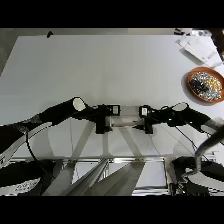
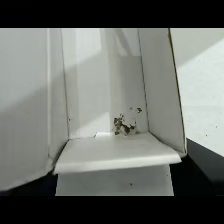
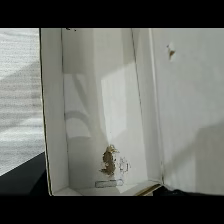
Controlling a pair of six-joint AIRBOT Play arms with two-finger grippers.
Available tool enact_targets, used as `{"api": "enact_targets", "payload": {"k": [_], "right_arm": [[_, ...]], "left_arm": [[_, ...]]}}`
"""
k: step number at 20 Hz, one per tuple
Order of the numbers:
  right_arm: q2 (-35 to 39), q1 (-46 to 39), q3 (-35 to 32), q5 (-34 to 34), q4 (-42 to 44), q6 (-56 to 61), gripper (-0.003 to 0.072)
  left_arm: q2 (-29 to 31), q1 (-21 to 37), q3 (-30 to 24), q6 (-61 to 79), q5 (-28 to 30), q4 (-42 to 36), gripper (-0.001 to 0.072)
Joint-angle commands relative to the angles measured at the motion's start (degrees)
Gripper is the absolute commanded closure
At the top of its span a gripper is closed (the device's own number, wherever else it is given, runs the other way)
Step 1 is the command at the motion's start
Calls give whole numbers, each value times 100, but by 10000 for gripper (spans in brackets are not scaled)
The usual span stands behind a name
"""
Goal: Fold the box and place the chain.
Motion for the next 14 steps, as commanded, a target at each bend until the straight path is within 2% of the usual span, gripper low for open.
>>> {"api": "enact_targets", "payload": {"k": [1,3,4,11,14], "right_arm": [[0,0,0,-2,2,-2,273],[0,0,0,-2,2,-2,273],[0,0,0,-2,2,-2,273],[0,0,0,-2,2,-2,273],[0,0,0,-2,2,-2,273]], "left_arm": [[-42,-2,-2,-234,282,-15,127],[-42,-2,-2,-234,271,-13,409],[-42,-2,-2,-234,264,-11,493],[-42,-2,-2,-234,297,2,504],[-39,17,-7,-243,339,-24,475]]}}
